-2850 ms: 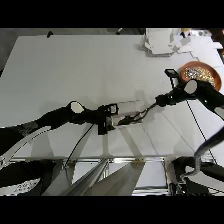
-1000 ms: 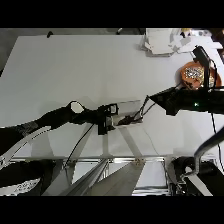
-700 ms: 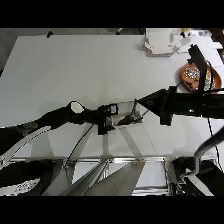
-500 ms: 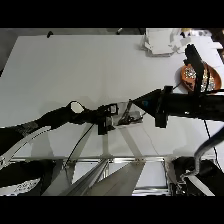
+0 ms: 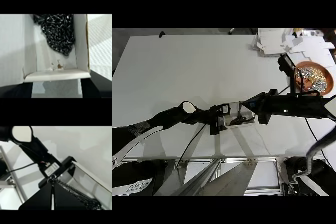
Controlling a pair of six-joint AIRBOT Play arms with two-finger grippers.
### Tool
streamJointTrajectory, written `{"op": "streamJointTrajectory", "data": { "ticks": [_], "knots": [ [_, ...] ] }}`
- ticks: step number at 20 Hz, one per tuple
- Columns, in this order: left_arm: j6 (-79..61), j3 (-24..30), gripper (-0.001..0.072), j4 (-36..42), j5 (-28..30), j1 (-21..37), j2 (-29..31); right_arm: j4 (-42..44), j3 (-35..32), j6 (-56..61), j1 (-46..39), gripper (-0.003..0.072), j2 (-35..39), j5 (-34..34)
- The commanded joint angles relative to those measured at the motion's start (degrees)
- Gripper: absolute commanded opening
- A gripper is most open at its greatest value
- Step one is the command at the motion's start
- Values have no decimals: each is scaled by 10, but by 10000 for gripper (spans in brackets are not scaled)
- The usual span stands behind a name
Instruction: Fold the box and place the chain.
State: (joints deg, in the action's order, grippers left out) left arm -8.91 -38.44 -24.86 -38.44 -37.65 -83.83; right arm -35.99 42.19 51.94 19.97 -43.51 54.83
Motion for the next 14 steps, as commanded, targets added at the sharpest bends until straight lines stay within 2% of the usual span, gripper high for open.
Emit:
{"op": "streamJointTrajectory", "data": {
  "ticks": [1, 7, 12, 13, 14],
  "knots": [
    [0, 0, 273, 0, 0, 0, 0, -13, -38, 1, 1, 17, -4, -30],
    [0, 0, 273, 0, 0, 0, 0, -19, -120, 0, 1, 18, -5, -67],
    [0, 0, 273, 0, 0, 0, 0, -29, -145, 0, 1, 18, -29, -89],
    [0, 0, 273, 0, 0, 0, 0, -28, -145, 0, 1, 24, -46, -89],
    [0, 0, 273, 0, 0, 0, 0, -28, -145, 0, 1, 91, -62, -88]
  ]
}}
